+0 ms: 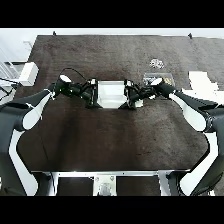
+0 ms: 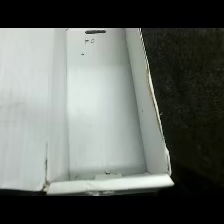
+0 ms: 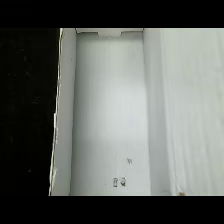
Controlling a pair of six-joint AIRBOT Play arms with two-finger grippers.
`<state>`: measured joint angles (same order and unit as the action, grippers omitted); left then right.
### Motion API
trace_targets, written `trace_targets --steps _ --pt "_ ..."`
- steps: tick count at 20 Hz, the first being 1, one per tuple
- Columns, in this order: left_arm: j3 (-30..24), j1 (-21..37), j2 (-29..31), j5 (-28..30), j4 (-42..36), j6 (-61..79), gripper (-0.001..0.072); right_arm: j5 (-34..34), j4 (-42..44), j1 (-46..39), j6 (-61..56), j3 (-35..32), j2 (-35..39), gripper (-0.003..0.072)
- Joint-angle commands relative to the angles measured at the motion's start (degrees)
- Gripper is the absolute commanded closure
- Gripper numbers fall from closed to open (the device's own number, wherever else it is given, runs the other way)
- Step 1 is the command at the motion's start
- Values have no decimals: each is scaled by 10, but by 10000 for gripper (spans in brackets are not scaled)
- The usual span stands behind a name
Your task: Fold the box and place the chain.
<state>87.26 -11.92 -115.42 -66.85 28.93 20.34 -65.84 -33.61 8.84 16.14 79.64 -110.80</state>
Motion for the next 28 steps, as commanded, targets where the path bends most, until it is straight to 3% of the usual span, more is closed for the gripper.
trace_targets --steps 1,10,23,25,28 --pt "1 0 -1 1 -9 1 -7 -1 0 0 0 0 0 103" --pt "6 0 -9 45 7 -5 2 -1 0 0 0 0 0 102" --pt "23 -3 -20 1 -10 21 3 -1 0 0 0 0 0 103" --pt "23 -7 -21 3 -12 25 54 -1 0 0 0 0 0 102" --pt "24 -8 -25 4 -22 26 62 -1 0 0 0 0 0 103"
